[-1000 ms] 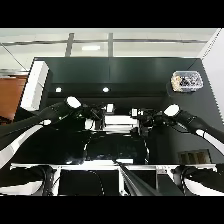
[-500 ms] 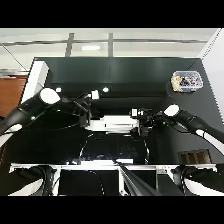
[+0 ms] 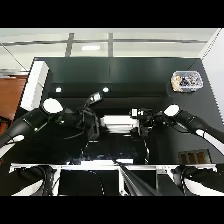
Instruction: Fold the box and place the chain.
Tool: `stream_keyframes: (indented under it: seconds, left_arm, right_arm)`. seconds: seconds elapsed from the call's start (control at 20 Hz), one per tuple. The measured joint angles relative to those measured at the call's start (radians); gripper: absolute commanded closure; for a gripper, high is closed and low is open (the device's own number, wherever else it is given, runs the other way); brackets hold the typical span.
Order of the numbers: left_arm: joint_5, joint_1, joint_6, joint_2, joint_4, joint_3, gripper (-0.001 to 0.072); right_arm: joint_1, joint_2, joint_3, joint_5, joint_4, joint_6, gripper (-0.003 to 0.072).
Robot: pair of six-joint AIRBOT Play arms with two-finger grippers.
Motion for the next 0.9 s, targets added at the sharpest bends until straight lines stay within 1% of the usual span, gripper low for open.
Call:
stream_keyframes:
  seconds: [0.05, 0.15, 0.25, 0.3, 0.45, 0.65, 0.8, 0.9]
  left_arm:
    - [0.091, -0.006, 0.026, -0.001, -0.069, -0.005, 0.0682]
    - [0.272, -0.014, 0.104, -0.018, -0.158, -0.012, 0.0682]
    - [0.402, -0.015, 0.179, -0.058, -0.183, -0.011, 0.0682]
    - [0.431, -0.015, 0.203, -0.081, -0.186, -0.008, 0.0682]
    - [0.445, -0.015, 0.247, -0.155, -0.186, 0.014, 0.0682]
    - [0.431, -0.012, 0.256, -0.227, -0.177, 0.035, 0.0682]
    - [0.352, 0.003, 0.224, -0.258, -0.101, 0.061, 0.0682]
    - [0.276, 0.027, 0.167, -0.268, -0.035, 0.095, 0.0685]
  right_arm:
    - [0.0, 0.0, 0.0, 0.0, 0.0, 0.0, 0.0219]
    - [0.0, 0.0, 0.0, 0.0, 0.0, 0.0, 0.0219]
    - [0.0, 0.0, 0.0, 0.0, 0.0, 0.0, 0.0218]
    - [0.0, 0.0, 0.0, 0.0, 0.0, 0.0, 0.0218]
    - [0.0, 0.0, 0.0, 0.0, 0.0, 0.0, 0.0219]
    - [0.0, 0.0, 0.0, 0.0, 0.0, 0.0, 0.0218]
    - [0.0, 0.0, 0.0, 0.0, -0.001, 0.0, 0.0219]
    - [0.0, 0.0, 0.0, 0.002, -0.002, -0.001, 0.0218]
